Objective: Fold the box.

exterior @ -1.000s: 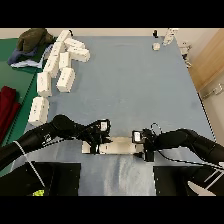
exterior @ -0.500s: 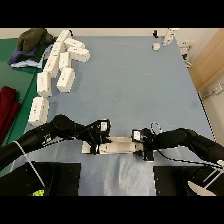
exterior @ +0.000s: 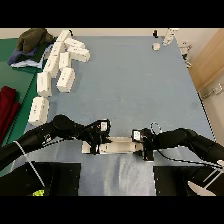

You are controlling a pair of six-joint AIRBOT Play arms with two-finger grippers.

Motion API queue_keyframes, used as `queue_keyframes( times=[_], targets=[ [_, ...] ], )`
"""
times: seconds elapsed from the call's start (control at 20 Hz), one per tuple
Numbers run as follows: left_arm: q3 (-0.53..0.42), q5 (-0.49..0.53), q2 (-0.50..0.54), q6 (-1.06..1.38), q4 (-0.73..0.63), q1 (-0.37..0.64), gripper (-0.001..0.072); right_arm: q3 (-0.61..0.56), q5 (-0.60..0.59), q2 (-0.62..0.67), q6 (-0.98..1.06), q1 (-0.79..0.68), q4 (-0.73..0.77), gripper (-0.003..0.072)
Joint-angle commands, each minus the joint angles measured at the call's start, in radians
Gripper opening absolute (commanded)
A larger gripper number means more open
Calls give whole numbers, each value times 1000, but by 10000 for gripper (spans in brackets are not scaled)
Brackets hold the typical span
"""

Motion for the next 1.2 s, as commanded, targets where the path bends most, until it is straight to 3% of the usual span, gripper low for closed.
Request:
queue_keyframes(
  times=[0.0,0.45,1.15],
  targets=[
    [0,-1,0,0,0,0,15,1,-1,0,0,1,0,509],
    [0,3,0,0,-68,0,15,1,-1,0,0,1,-1,509],
    [0,30,0,-1,-68,1,18,1,-1,0,0,1,-1,509]
  ],
)
